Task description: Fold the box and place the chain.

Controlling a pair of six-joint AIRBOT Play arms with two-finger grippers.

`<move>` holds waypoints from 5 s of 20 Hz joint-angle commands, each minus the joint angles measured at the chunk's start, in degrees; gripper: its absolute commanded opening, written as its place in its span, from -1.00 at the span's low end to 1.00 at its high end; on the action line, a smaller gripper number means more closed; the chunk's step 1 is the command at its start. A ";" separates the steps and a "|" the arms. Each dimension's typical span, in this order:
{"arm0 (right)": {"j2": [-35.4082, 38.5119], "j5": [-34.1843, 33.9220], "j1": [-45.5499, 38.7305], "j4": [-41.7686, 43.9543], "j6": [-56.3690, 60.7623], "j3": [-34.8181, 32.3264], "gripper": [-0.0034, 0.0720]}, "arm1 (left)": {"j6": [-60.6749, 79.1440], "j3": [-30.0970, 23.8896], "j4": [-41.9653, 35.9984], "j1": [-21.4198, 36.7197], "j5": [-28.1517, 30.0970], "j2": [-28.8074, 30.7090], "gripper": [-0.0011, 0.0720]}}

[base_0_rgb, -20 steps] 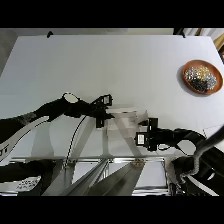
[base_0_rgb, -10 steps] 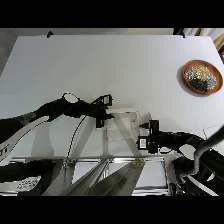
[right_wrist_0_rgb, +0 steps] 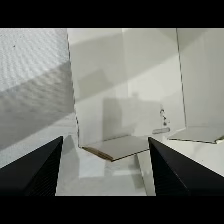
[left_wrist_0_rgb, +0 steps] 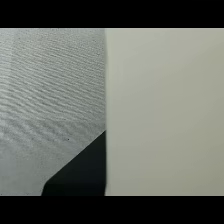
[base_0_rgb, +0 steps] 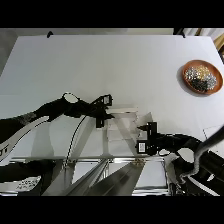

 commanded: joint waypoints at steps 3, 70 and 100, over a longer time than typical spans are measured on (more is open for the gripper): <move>-0.04 -2.58 0.31 -1.33 -0.44 -0.92 0.67 | 0.00 0.00 0.00 -0.02 0.00 0.04 -0.94; -5.33 -12.79 -3.80 5.51 -5.16 0.55 0.67 | 0.00 0.00 0.00 -0.02 0.02 0.04 -0.94; -16.70 3.13 -20.02 38.32 -37.13 8.44 0.67 | 0.00 0.00 0.00 -0.02 0.02 0.04 -0.94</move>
